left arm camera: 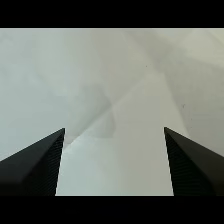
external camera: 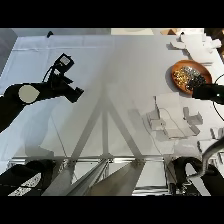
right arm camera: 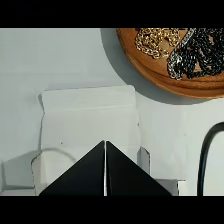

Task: Fold the box and place the chain.

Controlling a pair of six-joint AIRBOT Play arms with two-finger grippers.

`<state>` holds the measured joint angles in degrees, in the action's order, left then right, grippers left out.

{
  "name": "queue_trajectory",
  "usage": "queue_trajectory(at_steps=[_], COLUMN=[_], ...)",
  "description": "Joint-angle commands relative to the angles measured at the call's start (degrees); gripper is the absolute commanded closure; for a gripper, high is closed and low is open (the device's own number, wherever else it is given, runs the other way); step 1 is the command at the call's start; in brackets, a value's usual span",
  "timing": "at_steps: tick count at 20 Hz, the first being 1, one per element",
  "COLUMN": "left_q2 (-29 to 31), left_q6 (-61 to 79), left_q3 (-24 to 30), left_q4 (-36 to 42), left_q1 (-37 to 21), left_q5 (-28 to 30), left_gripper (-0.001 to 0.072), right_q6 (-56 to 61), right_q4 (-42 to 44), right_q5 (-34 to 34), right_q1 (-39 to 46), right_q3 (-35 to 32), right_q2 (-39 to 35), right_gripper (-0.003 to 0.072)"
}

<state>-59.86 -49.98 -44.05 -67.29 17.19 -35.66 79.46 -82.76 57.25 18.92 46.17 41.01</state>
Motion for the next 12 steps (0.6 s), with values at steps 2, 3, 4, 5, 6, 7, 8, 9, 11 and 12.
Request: queue_trajectory(at_steps=[2, 3, 4, 5, 6, 7, 8, 9, 11, 12], left_q2=[0.04, 0.04, 0.04, 0.04, 0.04, 0.04, 0.04, 0.04, 0.04, 0.04], left_q6=[0.00, 0.00, 0.02, 0.02, 0.02, 0.02, 0.02, 0.00, 0.00, 0.00], left_q3=[-0.02, -0.02, -0.02, -0.02, -0.02, -0.02, -0.02, -0.02, -0.02, -0.02], left_q4=[0.00, -0.02, 0.00, 0.00, 0.00, 0.00, -0.02, -0.02, -0.02, 0.00], left_q1=[0.04, 0.04, 0.04, 0.04, 0.04, 0.04, 0.04, 0.04, 0.04, 0.04], left_q5=[0.00, 0.00, 0.00, 0.00, 0.00, 0.00, 0.02, 0.00, 0.00, 0.00], left_gripper=[0.0015, 0.0015, 0.0015, 0.0015, 0.0015, 0.0015, 0.0015, 0.0015, 0.0015, 0.0015], right_q6=[-0.20, -0.20, -0.13, -0.15, -0.15, -0.15, -0.15, -0.15, -0.15, -0.15], right_q4=[0.33, 0.33, 0.44, 0.59, 0.55, 0.55, 0.68, 0.70, 0.42, -0.15], right_q5=[-1.33, -1.33, -1.36, -1.36, -1.36, -1.44, -1.92, -2.84, -2.91, -2.16], right_q1=[0.02, 0.02, 0.02, 0.02, 0.02, 0.02, 0.02, 0.02, 0.02, 0.02], right_q3=[0.02, 0.02, 0.02, 0.02, 0.02, 0.02, 0.02, 0.02, 0.02, 0.02], right_q2=[-0.04, -0.04, -0.04, -0.07, -0.04, -0.04, -0.04, -0.04, -0.04, -0.02], right_gripper=[0.0674, 0.0674, 0.0674, 0.0674, 0.0674, 0.0674, 0.0674, 0.0674, 0.0674, 0.0673])
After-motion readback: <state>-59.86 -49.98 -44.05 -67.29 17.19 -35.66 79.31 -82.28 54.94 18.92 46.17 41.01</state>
